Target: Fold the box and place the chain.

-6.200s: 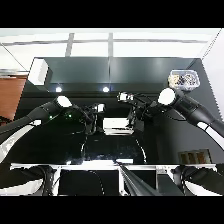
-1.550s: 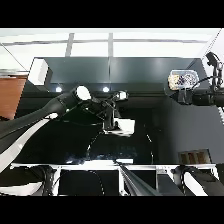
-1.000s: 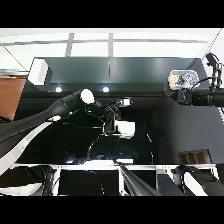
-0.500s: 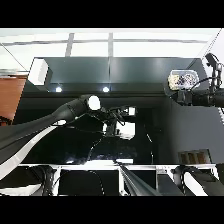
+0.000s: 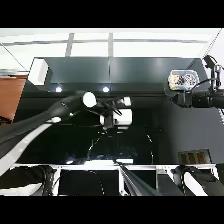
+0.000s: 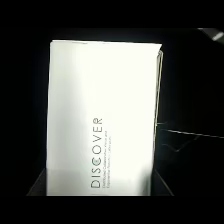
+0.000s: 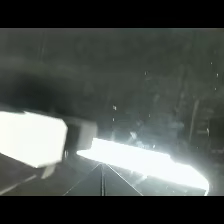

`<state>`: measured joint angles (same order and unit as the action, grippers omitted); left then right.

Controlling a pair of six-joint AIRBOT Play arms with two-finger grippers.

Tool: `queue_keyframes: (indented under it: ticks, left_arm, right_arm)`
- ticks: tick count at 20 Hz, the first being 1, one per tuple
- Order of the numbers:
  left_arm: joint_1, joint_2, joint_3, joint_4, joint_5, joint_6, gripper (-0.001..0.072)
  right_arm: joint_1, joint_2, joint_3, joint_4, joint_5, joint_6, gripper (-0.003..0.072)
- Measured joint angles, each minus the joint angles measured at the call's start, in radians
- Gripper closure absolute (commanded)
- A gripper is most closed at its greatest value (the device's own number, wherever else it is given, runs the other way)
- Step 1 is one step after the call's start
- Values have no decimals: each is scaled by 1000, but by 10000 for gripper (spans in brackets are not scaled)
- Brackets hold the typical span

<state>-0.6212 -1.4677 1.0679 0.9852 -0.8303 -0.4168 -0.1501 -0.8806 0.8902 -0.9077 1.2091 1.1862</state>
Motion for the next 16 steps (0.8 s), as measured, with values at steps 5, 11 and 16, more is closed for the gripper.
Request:
queue_keyframes:
  ticks: [5,11,16]
  left_arm:
    - [362,119,0,85,-134,-208,381]
    - [851,150,-2,196,-290,-473,380]
    - [1080,143,-2,228,-249,-545,379]
  right_arm:
    - [0,0,0,-13,11,5,669]
    - [0,0,0,-16,12,8,669]
    - [0,0,0,-8,-2,16,669]
